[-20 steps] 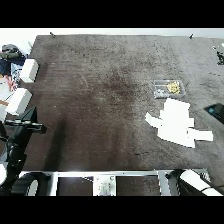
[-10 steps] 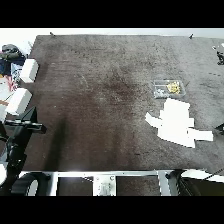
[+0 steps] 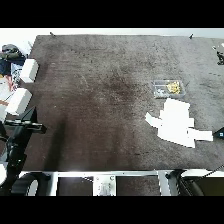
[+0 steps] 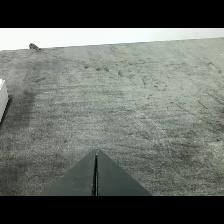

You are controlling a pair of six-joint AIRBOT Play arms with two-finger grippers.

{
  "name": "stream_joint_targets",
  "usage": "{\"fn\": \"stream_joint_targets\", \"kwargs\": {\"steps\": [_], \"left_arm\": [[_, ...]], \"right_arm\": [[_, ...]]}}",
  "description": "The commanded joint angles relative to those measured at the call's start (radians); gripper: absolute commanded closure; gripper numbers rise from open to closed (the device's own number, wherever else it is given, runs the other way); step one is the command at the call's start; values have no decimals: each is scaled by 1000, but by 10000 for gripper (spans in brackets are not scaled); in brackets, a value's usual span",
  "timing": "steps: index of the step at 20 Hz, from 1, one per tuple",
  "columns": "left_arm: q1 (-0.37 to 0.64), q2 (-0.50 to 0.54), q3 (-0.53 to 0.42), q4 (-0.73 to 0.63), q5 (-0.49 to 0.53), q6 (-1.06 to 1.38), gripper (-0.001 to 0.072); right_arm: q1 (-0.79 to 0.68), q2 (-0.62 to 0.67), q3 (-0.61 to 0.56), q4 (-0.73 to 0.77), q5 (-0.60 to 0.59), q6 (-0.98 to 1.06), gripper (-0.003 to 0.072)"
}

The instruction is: Fold the box and place the chain.

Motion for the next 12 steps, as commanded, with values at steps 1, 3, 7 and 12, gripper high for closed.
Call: {"fn": "stream_joint_targets", "kwargs": {"steps": [1, 3, 7, 12], "left_arm": [[0, 0, 0, 0, 0, 0, 697], [0, 0, 0, 0, 0, 0, 697], [0, 0, -1, 0, 0, 0, 697], [0, 0, 0, 0, -1, 0, 697]], "right_arm": [[3, -52, -5, 90, 3, -62, 361], [26, -77, -38, 132, 22, -87, 361], [96, -140, -116, 168, 48, -124, 396], [130, -153, -119, 232, 191, -172, 679]]}}
